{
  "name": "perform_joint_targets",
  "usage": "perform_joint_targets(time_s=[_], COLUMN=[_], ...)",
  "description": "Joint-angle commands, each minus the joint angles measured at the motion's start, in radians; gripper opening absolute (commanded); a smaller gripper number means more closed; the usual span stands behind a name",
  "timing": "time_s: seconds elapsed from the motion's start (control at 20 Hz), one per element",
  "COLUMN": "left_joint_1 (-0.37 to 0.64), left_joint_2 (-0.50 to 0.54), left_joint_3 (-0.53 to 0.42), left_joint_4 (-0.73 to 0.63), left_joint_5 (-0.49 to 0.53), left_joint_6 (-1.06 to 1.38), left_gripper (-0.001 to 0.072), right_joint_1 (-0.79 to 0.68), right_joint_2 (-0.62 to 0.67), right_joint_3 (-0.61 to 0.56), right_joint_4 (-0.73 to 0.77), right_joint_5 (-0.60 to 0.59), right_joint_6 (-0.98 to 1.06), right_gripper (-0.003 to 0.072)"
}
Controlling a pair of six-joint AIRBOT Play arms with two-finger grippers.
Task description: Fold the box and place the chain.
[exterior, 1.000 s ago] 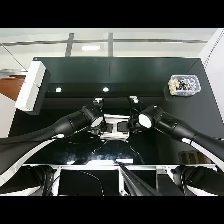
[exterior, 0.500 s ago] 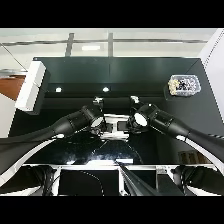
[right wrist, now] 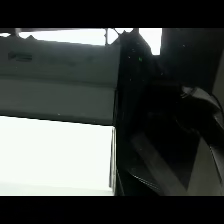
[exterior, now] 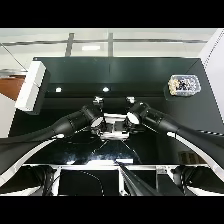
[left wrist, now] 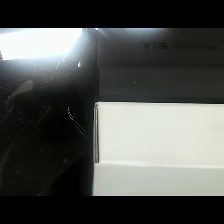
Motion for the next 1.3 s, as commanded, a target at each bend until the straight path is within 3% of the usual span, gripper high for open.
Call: perform_joint_targets(time_s=[0.0,0.75,0.85,0.95,1.0,1.25], left_joint_1=[0.0,0.0,0.0,0.0,0.0,0.0], left_joint_2=[0.0,0.0,0.0,0.0,0.0,0.0], left_joint_3=[0.0,0.0,0.0,0.0,0.0,0.0], left_joint_4=[0.0,0.0,0.0,0.0,0.0,0.0], left_joint_5=[-0.001,-0.001,-0.001,-0.001,-0.001,-0.001], left_joint_6=[0.0,0.0,0.0,0.0,0.0,0.0], left_gripper=[0.0028,0.0028,0.0028,0.0028,0.0028,0.0028], right_joint_1=[0.01,0.01,0.01,0.01,0.01,0.01], right_joint_2=[-0.013,-0.036,-0.036,-0.036,-0.036,-0.036], right_joint_3=[0.004,0.004,0.004,0.004,0.004,0.004], right_joint_4=[-0.022,-0.031,-0.031,-0.031,-0.031,-0.031], right_joint_5=[0.006,-0.016,-0.016,-0.016,-0.016,-0.016], right_joint_6=[0.016,0.027,0.026,0.027,0.027,0.03], right_gripper=[0.0186,0.0185,0.0128,0.0126,0.0069,0.0058])
